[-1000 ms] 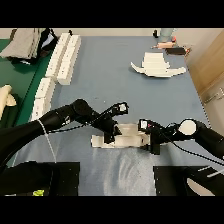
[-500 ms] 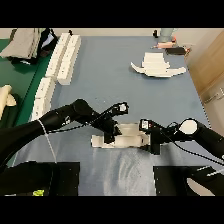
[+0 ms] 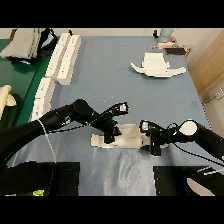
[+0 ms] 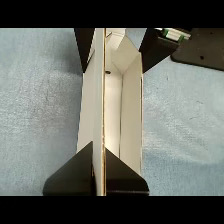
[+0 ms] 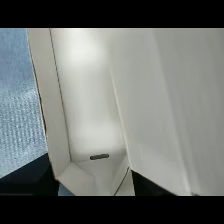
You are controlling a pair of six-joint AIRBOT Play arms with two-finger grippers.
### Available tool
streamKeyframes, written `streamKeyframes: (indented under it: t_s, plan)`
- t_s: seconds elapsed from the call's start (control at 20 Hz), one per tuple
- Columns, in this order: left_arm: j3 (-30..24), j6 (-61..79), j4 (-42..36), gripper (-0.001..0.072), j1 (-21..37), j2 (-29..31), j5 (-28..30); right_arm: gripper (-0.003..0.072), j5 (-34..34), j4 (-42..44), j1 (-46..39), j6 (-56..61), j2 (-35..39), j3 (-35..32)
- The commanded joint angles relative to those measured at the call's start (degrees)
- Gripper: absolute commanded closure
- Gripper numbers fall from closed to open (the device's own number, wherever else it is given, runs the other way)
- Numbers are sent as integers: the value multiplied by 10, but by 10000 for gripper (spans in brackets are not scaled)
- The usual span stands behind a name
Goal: Fold the box.
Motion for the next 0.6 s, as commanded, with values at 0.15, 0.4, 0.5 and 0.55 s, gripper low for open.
streamKeyframes:
  t_s: [0.15, 0.4, 0.5, 0.55]
  plan:
    - [0, 0, 0, 694, 0, 0, 1, 127, -14, -2, -1, -2, 0, -9]
    - [0, 0, 0, 695, 0, 0, 1, 130, -14, 0, -1, -2, 0, -9]
    - [0, 0, 0, 694, 0, 0, 1, 148, -14, 0, -1, -2, 0, -9]
    - [0, 0, 0, 694, 0, 0, 1, 148, -15, -1, -1, -2, 0, -9]
